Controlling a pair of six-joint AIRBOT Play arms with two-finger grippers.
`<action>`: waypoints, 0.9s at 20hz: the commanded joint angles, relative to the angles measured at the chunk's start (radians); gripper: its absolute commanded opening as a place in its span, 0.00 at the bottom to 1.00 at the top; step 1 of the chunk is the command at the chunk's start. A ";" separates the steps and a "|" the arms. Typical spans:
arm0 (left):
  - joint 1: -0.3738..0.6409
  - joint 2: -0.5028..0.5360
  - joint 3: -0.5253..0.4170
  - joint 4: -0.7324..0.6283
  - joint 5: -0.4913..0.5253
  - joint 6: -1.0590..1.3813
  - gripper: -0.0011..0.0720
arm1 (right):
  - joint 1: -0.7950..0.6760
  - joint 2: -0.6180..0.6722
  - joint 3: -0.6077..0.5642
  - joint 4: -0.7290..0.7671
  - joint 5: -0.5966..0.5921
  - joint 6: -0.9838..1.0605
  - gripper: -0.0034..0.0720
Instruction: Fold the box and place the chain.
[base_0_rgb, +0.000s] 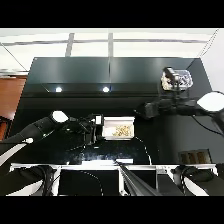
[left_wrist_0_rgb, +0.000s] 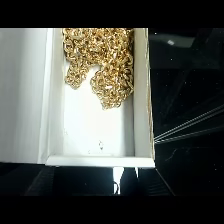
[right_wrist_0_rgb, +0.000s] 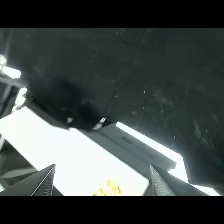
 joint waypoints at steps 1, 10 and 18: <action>0.000 -0.001 0.000 0.002 0.001 0.001 0.47 | 0.077 -0.170 0.036 0.016 -0.080 -0.081 0.95; 0.000 -0.001 0.000 0.002 0.001 0.000 0.47 | 0.098 -0.211 0.070 -0.043 0.188 -0.575 0.95; 0.000 -0.001 0.000 0.002 0.001 0.001 0.47 | 0.166 -0.212 0.070 -0.076 0.159 -0.749 0.95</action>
